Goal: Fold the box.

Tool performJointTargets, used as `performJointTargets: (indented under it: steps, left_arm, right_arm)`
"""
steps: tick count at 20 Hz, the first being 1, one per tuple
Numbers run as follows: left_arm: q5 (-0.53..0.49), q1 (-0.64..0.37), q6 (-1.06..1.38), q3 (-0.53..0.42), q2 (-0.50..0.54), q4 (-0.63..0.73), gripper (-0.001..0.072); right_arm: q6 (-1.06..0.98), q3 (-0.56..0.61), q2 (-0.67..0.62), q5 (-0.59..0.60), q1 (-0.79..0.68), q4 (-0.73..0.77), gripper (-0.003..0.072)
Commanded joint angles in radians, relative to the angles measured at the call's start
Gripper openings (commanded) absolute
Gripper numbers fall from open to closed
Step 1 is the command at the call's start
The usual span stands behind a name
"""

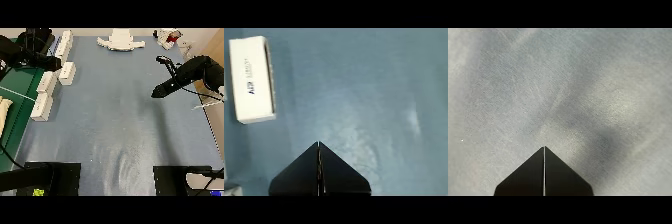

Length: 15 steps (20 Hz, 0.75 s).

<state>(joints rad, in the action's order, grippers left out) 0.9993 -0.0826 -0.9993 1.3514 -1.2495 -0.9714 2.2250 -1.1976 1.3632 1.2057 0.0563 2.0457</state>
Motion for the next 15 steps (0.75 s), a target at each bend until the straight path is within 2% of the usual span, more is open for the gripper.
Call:
performJointTargets:
  steps: [1, 4, 6, 8, 10, 15]
  left_arm:
    - [0.165, 0.077, -0.093, -0.047, 0.101, 0.019, 0.0009]
    - [0.109, 0.24, -0.214, -0.23, 0.195, -0.092, 0.0009]
    - [0.018, 0.353, -0.256, -0.374, 0.232, -0.106, 0.0012]
    - [-0.084, 0.443, -0.258, -0.472, 0.227, -0.107, 0.0014]
    - [-0.153, 0.487, -0.257, -0.512, 0.209, -0.106, 0.0015]
    - [-0.153, 0.499, -0.257, -0.512, 0.201, -0.105, 0.0015]
  right_arm:
    - [0.0, -0.001, 0.001, 0.0, 0.0, 0.0, 0.0006]
    - [0.0, -0.001, 0.001, 0.0, 0.0, 0.0, 0.0006]
    - [0.0, -0.001, 0.001, 0.0, 0.0, 0.0, 0.0006]
    - [0.0, -0.001, 0.001, 0.0, 0.0, 0.0, 0.0006]
    - [0.0, -0.001, 0.001, 0.0, 0.0, 0.0, 0.0006]
    - [0.0, -0.001, 0.001, 0.0, 0.0, 0.0, 0.0006]
